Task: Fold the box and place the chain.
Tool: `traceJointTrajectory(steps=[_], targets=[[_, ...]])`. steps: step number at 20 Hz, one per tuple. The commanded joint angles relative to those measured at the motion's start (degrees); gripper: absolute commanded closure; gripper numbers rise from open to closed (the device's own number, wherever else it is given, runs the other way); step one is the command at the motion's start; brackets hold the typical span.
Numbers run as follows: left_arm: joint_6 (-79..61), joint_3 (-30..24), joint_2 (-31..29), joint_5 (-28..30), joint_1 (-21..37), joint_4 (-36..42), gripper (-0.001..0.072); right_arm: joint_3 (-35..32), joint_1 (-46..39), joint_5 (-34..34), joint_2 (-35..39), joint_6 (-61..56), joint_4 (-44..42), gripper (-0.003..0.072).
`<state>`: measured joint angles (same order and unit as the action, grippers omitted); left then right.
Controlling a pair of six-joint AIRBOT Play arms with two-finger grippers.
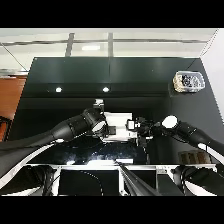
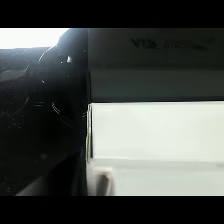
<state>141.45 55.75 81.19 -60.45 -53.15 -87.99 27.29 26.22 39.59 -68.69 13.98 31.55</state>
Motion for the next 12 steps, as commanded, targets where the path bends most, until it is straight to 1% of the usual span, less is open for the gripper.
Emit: traceJointTrajectory(steps=[1, 3, 4, 7, 8, 9, 10, 12], targets=[[1.09, 0.04, 0.2, 0.76, -0.07, 0.02, 0.0508, 0.0, 0.04, 0.02, -0.02, -0.02, 0.0, 0.0495], [1.05, 0.04, 0.17, 0.87, -0.07, 0.17, 0.0674, 0.0, 0.04, 0.02, -0.02, -0.02, 0.0, 0.0495], [1.05, 0.04, 0.17, 1.16, -0.07, 0.17, 0.0687, 0.0, 0.04, 0.02, -0.02, -0.02, 0.0, 0.0495], [1.07, 0.24, 0.17, 1.22, -0.07, 0.2, 0.0682, 0.0, 0.04, 0.02, -0.02, -0.02, 0.0, 0.0495], [1.07, 0.48, 0.15, 1.22, -0.04, 0.17, 0.0622, 0.0, 0.04, 0.02, -0.02, -0.02, 0.0, 0.0495], [1.07, 0.83, 0.15, 1.16, 0.02, 0.09, 0.0478, 0.0, 0.04, 0.02, -0.02, -0.02, 0.0, 0.0496], [1.11, 1.09, 0.15, 1.18, 0.2, 0.02, 0.0417, 0.0, 0.04, 0.02, -0.02, -0.02, 0.0, 0.0495], [1.09, 1.25, 0.15, 1.07, 0.76, 0.0, 0.0418, 0.0, 0.04, 0.02, -0.04, -0.02, 0.0, 0.0496]])
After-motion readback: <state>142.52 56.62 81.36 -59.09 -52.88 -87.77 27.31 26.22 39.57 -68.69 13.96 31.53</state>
